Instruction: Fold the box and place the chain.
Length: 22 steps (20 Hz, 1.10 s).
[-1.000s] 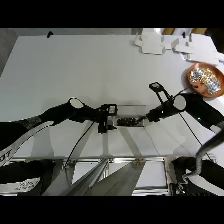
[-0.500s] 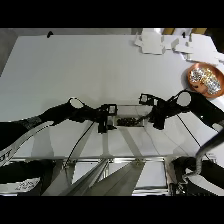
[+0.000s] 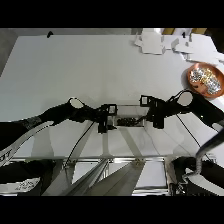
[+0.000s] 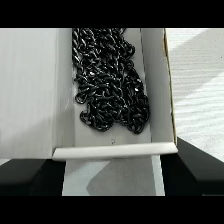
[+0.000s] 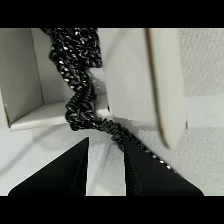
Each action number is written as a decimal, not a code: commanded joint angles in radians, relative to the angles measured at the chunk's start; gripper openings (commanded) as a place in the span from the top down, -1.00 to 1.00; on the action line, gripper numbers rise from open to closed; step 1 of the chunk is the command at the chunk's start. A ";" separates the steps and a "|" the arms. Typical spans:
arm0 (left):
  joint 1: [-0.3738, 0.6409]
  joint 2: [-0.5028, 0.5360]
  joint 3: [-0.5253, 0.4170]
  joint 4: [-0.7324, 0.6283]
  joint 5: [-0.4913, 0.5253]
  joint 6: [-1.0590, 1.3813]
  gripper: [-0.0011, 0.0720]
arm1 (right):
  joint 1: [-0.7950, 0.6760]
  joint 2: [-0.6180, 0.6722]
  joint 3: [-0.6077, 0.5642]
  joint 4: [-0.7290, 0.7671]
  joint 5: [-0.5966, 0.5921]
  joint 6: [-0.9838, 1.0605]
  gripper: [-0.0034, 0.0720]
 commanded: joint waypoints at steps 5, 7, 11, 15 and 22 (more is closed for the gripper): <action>0.001 0.001 0.000 0.000 0.000 0.000 0.40 | -0.003 -0.029 -0.007 0.007 -0.059 -0.023 0.44; 0.001 0.001 0.000 0.000 0.000 0.000 0.40 | -0.002 -0.029 -0.020 0.013 -0.068 -0.030 0.45; 0.001 0.001 0.000 0.000 0.000 0.000 0.40 | -0.002 -0.029 -0.052 0.040 -0.103 -0.030 0.46; 0.001 0.001 0.000 0.000 0.000 0.000 0.40 | -0.002 -0.021 -0.052 0.039 -0.101 -0.028 0.88; 0.001 0.001 0.000 0.000 0.000 0.000 0.40 | -0.002 0.159 -0.052 -0.001 -0.049 0.028 0.88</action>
